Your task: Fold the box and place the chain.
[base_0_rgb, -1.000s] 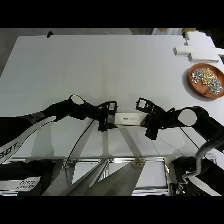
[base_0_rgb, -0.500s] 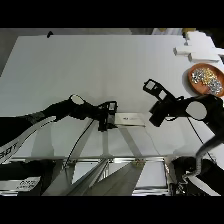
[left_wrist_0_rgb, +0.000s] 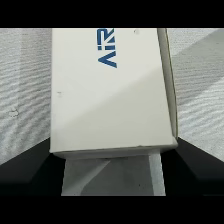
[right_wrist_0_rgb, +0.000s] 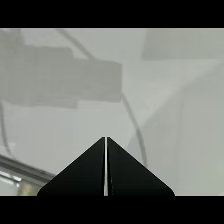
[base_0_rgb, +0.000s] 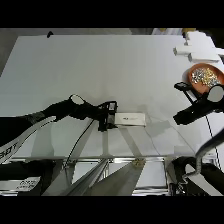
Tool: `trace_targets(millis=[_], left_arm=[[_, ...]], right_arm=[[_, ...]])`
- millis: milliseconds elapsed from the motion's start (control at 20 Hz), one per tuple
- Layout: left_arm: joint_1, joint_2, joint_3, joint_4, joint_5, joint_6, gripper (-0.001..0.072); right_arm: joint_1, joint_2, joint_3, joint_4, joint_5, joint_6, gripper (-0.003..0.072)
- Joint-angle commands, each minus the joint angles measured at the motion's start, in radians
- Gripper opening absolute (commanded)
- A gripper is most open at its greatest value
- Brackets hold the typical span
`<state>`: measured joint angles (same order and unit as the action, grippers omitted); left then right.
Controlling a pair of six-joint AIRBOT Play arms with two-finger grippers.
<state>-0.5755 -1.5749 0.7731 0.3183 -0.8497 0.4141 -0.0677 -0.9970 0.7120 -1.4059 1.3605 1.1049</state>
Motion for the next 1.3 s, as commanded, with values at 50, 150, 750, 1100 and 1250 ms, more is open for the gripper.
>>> trace_targets(millis=[50, 150, 750, 1100, 1250], left_arm=[[0.0, 0.0, 0.0, 0.0, 0.001, 0.0, 0.0033], [0.0, 0.0, 0.0, 0.0, 0.0, 0.0, 0.0033], [0.0, 0.0, 0.0, 0.0, -0.068, 0.0, 0.0033], [0.051, 0.107, 0.0, -0.012, -0.074, -0.055, 0.0082], [0.15, 0.244, 0.0, 0.06, -0.061, -0.218, 0.0133]], right_arm=[[0.012, -0.006, 0.001, 0.163, 0.021, -0.204, 0.0017], [0.071, -0.006, 0.0, 0.249, -0.003, -0.388, 0.0017], [0.327, -0.052, -0.059, 0.241, -0.356, -0.835, 0.0689], [0.159, -0.009, -0.059, 0.17, -0.407, -0.727, 0.0685], [0.052, -0.008, -0.059, 0.124, -0.401, -0.622, 0.0685]])
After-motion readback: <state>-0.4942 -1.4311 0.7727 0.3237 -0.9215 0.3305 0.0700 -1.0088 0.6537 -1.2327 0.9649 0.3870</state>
